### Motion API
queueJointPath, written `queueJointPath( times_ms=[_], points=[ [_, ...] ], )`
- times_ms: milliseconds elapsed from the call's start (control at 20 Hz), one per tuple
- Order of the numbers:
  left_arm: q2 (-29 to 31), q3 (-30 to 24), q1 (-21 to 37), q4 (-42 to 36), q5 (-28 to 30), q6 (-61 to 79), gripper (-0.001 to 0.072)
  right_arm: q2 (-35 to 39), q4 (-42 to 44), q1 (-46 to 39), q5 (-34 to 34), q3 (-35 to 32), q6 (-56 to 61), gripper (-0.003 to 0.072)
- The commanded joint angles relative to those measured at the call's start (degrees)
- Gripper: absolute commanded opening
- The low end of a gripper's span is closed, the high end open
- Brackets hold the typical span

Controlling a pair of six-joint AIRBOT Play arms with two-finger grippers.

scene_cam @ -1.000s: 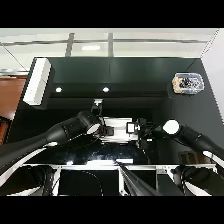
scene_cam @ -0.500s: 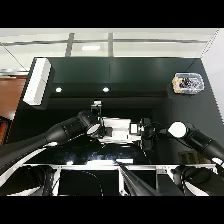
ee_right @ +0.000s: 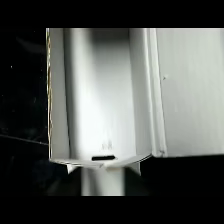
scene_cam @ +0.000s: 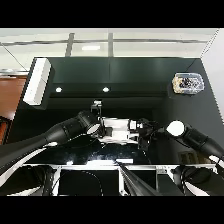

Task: Fold the box and place the chain.

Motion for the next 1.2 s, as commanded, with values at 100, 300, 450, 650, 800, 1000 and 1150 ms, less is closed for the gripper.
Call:
queueJointPath(
  times_ms=[100, 300, 450, 650, 800, 1000, 1150],
  points=[
    [-0.02, 0.02, 0.00, -0.04, 0.11, 0.00, 0.0025, -3.21, 5.73, 4.63, -5.88, 0.02, -0.04, 0.0096],
    [-0.02, 0.02, 0.00, -0.22, 0.11, 0.00, 0.0026, -4.37, 8.02, 5.55, -9.11, -0.02, 0.31, 0.0098],
    [-0.02, 0.02, 0.00, -0.22, 0.07, -0.02, 0.0026, -4.42, 8.00, 5.55, -9.46, -0.11, 0.98, 0.0095],
    [-0.02, 0.02, 0.00, -0.22, 0.09, 0.00, 0.0026, -4.42, 7.52, 5.55, -9.20, -0.11, 2.34, 0.0211],
    [-0.02, 0.02, -0.02, -0.24, 0.07, 0.00, 0.0026, -4.42, 7.54, 5.55, -10.03, -0.11, 7.54, 0.0376],
    [-0.02, 0.02, 0.00, -0.28, 0.11, -0.02, 0.0027, -3.04, 6.03, 4.28, -8.44, 0.26, 15.13, 0.0011],
    [-0.02, 0.00, -0.02, -0.68, -0.52, -0.02, 0.0027, 3.50, -5.86, -3.19, 5.46, 3.74, 31.76, 0.0011]
  ],
)
